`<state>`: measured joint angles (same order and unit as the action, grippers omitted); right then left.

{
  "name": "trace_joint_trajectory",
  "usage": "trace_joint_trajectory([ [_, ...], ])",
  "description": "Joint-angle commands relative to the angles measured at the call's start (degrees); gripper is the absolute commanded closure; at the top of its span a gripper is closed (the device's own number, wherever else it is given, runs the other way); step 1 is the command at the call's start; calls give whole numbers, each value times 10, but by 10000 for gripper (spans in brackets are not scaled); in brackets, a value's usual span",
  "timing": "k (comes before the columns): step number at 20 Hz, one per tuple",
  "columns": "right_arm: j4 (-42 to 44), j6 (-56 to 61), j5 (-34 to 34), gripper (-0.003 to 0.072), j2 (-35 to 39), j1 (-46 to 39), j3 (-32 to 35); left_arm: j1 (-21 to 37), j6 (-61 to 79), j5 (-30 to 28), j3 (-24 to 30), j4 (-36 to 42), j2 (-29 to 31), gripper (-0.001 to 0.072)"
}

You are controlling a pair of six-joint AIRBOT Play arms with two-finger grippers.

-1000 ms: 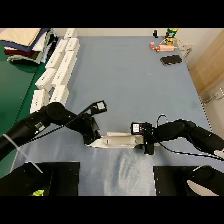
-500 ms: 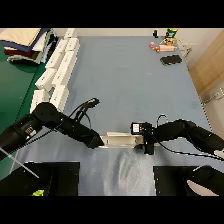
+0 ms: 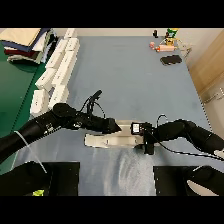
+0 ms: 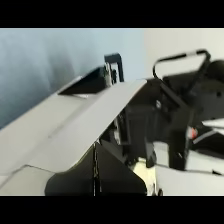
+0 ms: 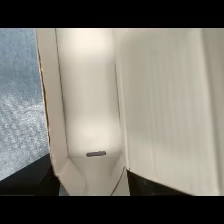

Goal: Fold the box.

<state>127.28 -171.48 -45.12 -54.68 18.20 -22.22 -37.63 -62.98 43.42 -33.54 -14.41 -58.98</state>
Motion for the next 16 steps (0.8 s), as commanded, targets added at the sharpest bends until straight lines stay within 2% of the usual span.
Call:
trace_joint_trajectory([
  [1, 0, 0, 0, 227, 0, 0, 0, -1, -20, -78, 0, -14, -37, 697],
  [5, 0, 0, 0, 227, 0, 0, 0, 18, -94, -84, 0, -89, -75, 698],
  [9, 0, 0, 0, 227, 0, 0, 0, 51, -101, -83, 0, -102, -78, 697],
  [13, 0, 0, 0, 227, 0, 0, 0, 52, -99, -83, 0, -110, -85, 698],
  [16, 0, 0, 0, 227, 0, 0, 0, 51, -84, -59, 0, -109, -92, 697],
])
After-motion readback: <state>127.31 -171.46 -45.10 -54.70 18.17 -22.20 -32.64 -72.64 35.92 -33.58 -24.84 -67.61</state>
